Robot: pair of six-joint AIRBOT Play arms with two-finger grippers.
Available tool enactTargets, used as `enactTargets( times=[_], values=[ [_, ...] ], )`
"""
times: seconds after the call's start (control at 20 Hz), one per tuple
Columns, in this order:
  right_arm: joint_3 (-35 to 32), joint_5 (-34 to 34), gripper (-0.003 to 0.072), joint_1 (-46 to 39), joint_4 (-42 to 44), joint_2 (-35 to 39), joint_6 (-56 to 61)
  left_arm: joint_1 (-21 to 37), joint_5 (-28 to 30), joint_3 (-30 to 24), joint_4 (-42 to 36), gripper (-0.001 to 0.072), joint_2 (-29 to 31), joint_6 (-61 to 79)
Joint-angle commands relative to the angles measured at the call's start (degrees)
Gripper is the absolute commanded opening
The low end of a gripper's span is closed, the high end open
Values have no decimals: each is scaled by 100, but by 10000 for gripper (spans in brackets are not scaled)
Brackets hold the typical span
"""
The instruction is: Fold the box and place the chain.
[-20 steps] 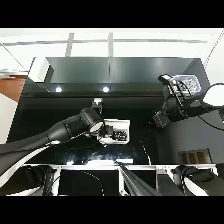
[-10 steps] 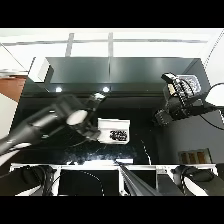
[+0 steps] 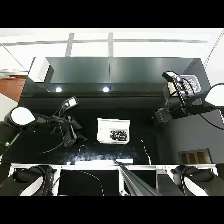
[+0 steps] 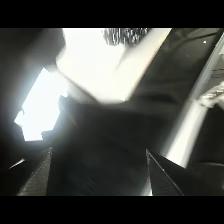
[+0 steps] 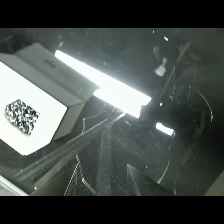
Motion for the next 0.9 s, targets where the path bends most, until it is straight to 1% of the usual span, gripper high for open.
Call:
enactTargets(
  times=[0.0,0.1,0.2,0.25,0.3,0.35,0.45,0.5,0.7,0.85],
  values=[
    [0,-160,385,-2,-20,2,4,201,940,-577,-649,708,-157,3241],
    [0,-238,385,-2,-20,2,4,52,1049,-573,-649,706,-483,3963],
    [0,-308,386,0,-24,2,2,-155,1054,-575,-651,706,-876,4312],
    [0,-332,525,0,-63,2,17,-291,1119,-575,-684,706,-1056,4463],
    [0,-343,705,7,-127,2,33,-411,1241,-573,-841,707,-1202,4553],
    [0,-352,707,9,-164,2,31,-485,1351,-570,-1193,708,-1351,4601],
    [0,-398,712,9,-232,2,24,-518,1305,-529,-1921,709,-1635,5080],
    [0,-426,712,9,-238,2,22,-507,1311,-485,-2050,709,-1742,5193],
    [0,-444,712,9,-232,2,24,-396,1178,-297,-2028,707,-1963,5226],
    [0,-444,711,9,-232,2,24,-404,1067,-240,-1930,707,-2013,5224]
  ],
)
